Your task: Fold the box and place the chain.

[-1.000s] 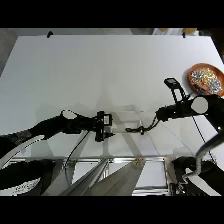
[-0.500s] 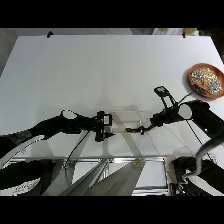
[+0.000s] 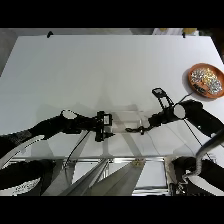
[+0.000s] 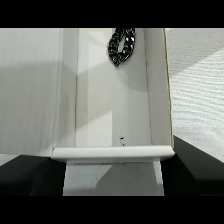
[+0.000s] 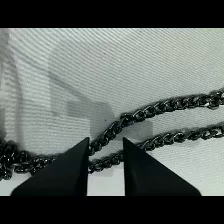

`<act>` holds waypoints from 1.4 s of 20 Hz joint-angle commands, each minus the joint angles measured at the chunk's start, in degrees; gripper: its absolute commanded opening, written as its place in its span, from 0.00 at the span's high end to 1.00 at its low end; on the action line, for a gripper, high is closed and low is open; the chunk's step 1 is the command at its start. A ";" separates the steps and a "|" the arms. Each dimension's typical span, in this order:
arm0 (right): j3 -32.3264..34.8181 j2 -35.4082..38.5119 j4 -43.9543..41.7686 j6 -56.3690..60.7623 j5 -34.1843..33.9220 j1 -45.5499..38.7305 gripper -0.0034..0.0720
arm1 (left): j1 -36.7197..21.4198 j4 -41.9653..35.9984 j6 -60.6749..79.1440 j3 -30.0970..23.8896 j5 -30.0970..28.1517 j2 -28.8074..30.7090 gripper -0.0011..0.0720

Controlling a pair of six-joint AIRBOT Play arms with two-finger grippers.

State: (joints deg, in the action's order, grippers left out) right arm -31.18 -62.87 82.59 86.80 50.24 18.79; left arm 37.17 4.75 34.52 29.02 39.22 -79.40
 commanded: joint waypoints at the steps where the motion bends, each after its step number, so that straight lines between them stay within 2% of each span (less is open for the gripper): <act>1: 0.02 -0.85 0.13 0.26 -0.35 0.07 0.73 | 0.04 0.02 0.02 0.00 -0.02 0.00 0.61; 3: 0.02 -1.07 0.11 0.42 -0.37 0.07 0.75 | 0.04 0.02 0.00 0.00 -0.02 0.00 0.61; 5: 0.02 -0.92 0.13 0.39 -0.13 0.07 0.93 | 0.04 0.02 0.02 0.00 -0.02 0.00 0.61; 8: 0.00 2.34 0.26 0.37 0.00 0.07 0.94 | 0.04 0.02 0.02 0.00 -0.02 0.00 0.61; 13: 0.00 16.48 0.35 0.04 2.38 0.07 0.94 | 0.04 0.02 0.04 0.00 -0.04 0.00 0.61; 16: 0.00 25.46 -0.44 -5.38 3.52 0.07 0.94 | 0.04 0.02 0.02 0.00 -0.04 0.00 0.61; 21: 0.00 35.21 -1.01 -7.91 4.39 0.07 0.94 | 0.04 0.02 0.02 0.00 -0.02 0.00 0.61; 23: 0.00 37.66 -4.46 -10.03 4.17 0.07 0.94 | 0.04 0.02 0.02 0.00 -0.04 0.00 0.61; 28: 0.00 40.15 -21.64 -20.33 3.45 0.07 0.94 | 0.04 0.02 0.02 0.00 -0.02 0.00 0.61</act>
State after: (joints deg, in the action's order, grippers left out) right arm -31.11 -24.43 71.02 72.47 54.26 18.85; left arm 37.19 4.78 34.52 29.02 39.22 -79.40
